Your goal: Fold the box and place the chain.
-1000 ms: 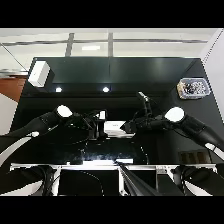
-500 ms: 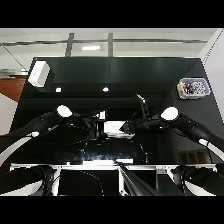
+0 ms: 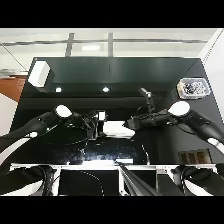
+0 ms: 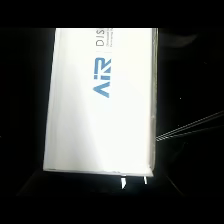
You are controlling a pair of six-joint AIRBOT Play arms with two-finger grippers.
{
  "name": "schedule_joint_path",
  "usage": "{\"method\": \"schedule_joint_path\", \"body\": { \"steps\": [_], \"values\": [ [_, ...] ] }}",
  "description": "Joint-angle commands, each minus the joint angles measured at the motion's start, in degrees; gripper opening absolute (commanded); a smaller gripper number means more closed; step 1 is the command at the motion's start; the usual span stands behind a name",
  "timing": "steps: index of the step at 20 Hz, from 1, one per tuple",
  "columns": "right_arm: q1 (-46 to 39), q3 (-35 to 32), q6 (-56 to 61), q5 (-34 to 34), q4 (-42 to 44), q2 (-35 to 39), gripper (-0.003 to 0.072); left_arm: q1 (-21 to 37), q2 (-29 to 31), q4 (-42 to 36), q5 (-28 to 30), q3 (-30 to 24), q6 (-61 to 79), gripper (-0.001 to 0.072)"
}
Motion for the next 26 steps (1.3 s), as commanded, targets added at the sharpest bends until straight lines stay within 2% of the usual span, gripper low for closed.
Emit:
{"method": "schedule_joint_path", "body": {
  "steps": [1, 4, 6, 8, 10, 17, 21, 26],
  "values": [
    [-8.0, 2.6, -0.8, 8.5, -3.2, 6.9, 0.0051, 0.8, 3.4, 3.2, 0.1, 0.0, -2.0, 0.0710],
    [-17.2, 2.6, -0.7, 10.8, -6.6, 12.4, 0.0051, 2.6, 8.3, 6.6, -0.4, 0.0, -8.4, 0.0710],
    [-21.5, 2.6, -0.8, 11.7, -6.6, 13.2, 0.0051, 3.3, 11.3, 7.5, -3.5, 0.3, -11.9, 0.0711],
    [-23.0, 2.5, -0.9, 11.5, -6.9, 13.2, 0.0051, 2.3, 12.0, 8.8, -8.8, 2.6, -15.8, 0.0710],
    [-22.9, 2.5, -0.9, 11.1, -7.3, 13.2, 0.0051, -0.2, 11.7, 9.7, -8.6, 4.8, -16.5, 0.0709],
    [-22.9, 2.4, -0.8, 11.0, -7.3, 13.2, 0.0051, -6.4, -1.7, 9.9, -8.8, 14.6, -17.6, 0.0708],
    [-22.9, 2.4, -0.8, 11.0, -7.3, 13.2, 0.0051, -9.0, -4.0, 9.9, -5.9, 15.5, -15.2, 0.0708],
    [-22.9, 2.4, -0.8, 11.0, -7.3, 13.2, 0.0051, -9.3, -5.2, 9.9, -5.7, 15.5, -15.3, 0.0708]
  ]
}}
